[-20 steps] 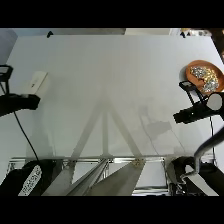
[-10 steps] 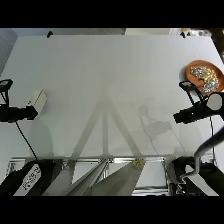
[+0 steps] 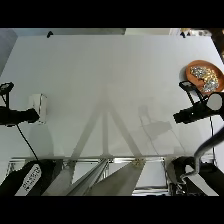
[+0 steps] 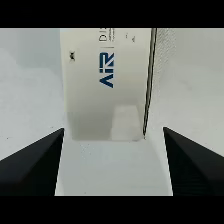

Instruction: Fold the box and place the chain.

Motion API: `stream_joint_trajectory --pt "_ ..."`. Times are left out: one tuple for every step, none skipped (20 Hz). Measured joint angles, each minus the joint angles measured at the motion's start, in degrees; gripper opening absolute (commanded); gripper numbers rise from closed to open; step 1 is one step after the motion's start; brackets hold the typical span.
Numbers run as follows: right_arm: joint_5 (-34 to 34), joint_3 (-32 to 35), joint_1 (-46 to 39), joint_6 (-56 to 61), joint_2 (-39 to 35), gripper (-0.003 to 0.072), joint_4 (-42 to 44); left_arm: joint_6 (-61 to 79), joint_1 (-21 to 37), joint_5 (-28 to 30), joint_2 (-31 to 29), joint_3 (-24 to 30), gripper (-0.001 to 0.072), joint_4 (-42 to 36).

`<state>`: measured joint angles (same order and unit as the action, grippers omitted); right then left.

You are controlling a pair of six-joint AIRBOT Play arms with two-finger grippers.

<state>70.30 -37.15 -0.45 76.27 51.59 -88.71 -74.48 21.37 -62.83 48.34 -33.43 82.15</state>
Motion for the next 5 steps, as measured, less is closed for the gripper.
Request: stream_joint_trajectory --pt "-0.02 0.0 0.02 0.0 0.0 0.0028 0.0 -0.15 0.0 -0.26 -1.18 0.0 0.0691 0.0" --pt "0.0 0.0 0.0 0.0 0.0 0.0028 0.0 -0.22 0.0 -0.37 -2.56 0.0 0.0691 -0.02" --pt "0.0 0.0 0.02 0.0 0.0 0.0028 0.0 -0.33 0.0 -0.46 -3.82 0.0 0.0691 0.0" --pt "0.0 0.0 0.0 0.0 0.0 0.0028 0.0 -0.37 0.0 -0.46 -5.2 0.0 0.0691 -0.02" --pt "0.0 0.0 0.0 0.0 0.0 0.0028 0.0 -0.42 0.0 -0.44 -6.38 0.0 0.0691 -0.02"
